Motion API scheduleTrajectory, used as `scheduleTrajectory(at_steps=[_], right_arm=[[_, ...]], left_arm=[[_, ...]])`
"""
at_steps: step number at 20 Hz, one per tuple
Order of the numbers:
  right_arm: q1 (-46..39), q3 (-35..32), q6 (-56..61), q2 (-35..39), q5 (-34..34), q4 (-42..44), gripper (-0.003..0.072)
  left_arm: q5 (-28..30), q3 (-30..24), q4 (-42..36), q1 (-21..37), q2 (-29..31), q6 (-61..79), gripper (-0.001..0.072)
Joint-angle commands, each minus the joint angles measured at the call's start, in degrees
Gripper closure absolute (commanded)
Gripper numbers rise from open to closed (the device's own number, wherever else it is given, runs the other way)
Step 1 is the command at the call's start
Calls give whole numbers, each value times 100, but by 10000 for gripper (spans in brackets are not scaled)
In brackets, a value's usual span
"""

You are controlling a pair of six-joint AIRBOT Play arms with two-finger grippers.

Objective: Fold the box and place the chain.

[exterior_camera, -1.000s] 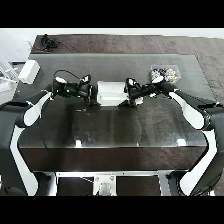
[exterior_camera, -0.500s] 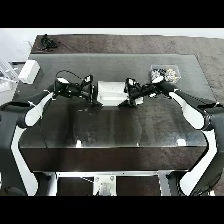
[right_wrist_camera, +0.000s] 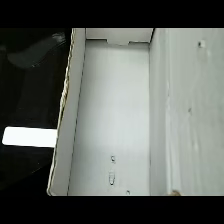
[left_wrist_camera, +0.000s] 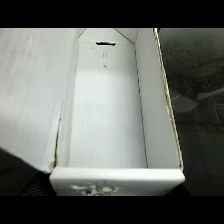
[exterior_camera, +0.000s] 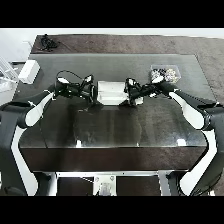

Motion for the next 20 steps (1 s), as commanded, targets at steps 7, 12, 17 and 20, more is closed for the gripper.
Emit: scheduleTrajectory(at_steps=[7, 12, 17, 20], right_arm=[[-2, -2, 0, 0, 7, 0, 100], [-2, -2, 0, 0, 7, 0, 100], [-2, -2, 0, 0, 7, 0, 100], [-2, -2, 0, 0, 7, 0, 100]], left_arm=[[92, 4, 153, 0, -2, 26, 7], [20, 2, 186, 0, -2, 24, 87], [35, 4, 201, 0, -2, 24, 352], [48, 4, 146, 0, 0, 15, 354]])
